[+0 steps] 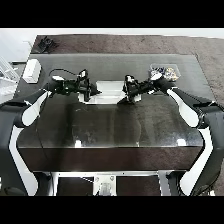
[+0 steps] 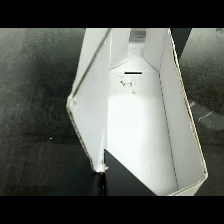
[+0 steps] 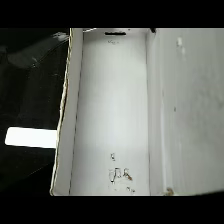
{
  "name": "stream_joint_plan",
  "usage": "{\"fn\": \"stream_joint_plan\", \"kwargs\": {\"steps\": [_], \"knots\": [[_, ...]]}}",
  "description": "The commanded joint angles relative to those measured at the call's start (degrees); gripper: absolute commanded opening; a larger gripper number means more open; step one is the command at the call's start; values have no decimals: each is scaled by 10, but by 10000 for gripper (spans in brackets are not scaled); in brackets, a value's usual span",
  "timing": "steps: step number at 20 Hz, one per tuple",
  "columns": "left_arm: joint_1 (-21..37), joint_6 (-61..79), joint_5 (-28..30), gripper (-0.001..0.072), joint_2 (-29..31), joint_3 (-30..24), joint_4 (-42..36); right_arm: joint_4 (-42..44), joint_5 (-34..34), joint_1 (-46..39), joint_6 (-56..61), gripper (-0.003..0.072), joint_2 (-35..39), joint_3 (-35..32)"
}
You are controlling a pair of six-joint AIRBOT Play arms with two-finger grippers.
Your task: Fold the box and place the chain.
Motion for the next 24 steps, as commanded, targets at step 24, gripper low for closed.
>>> {"fn": "stream_joint_plan", "kwargs": {"steps": [24], "knots": [[0,-61,-1,20,0,0,-3,0,0,-1,-1,569,0,0]]}}
